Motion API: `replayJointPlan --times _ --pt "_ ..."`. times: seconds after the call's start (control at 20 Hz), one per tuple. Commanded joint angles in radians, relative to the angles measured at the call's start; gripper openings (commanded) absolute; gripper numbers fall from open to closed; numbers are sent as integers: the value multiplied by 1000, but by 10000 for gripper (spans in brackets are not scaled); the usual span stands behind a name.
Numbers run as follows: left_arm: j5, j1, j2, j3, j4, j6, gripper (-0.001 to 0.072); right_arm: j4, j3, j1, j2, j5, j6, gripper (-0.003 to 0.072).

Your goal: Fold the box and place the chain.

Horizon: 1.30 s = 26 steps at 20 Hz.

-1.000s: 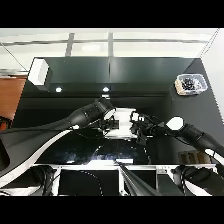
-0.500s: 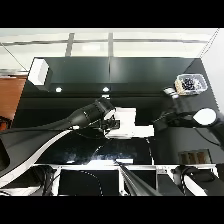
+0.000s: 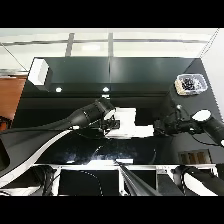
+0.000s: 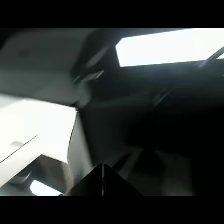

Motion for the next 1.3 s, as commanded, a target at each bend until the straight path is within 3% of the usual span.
replayJointPlan --times 0.0,0.35,0.55,0.6,0.65,0.7,0.95,1.15,1.2,1.25 --pt "-1 0 0 0 1 0 24 163 -6 55 -103 21 -146 17" --pt "-2 0 0 0 1 0 25 172 1 55 -106 71 -254 17" --pt "-2 0 0 0 1 0 24 176 67 55 -106 142 -281 21" --pt "-2 0 0 0 1 0 24 177 82 56 -106 161 -280 153" --pt "-2 0 0 0 1 0 24 182 92 56 -106 182 -280 509" --pt "-2 0 0 0 0 0 24 185 96 56 -106 194 -280 612" --pt "-2 0 0 0 1 0 24 235 98 100 -106 181 -270 611" --pt "-2 0 0 0 1 0 24 228 148 233 -106 64 -172 608" --pt "-3 0 0 0 1 0 24 219 168 269 -106 37 -147 590" --pt "-2 0 0 0 1 0 24 183 189 302 -106 6 -105 483"
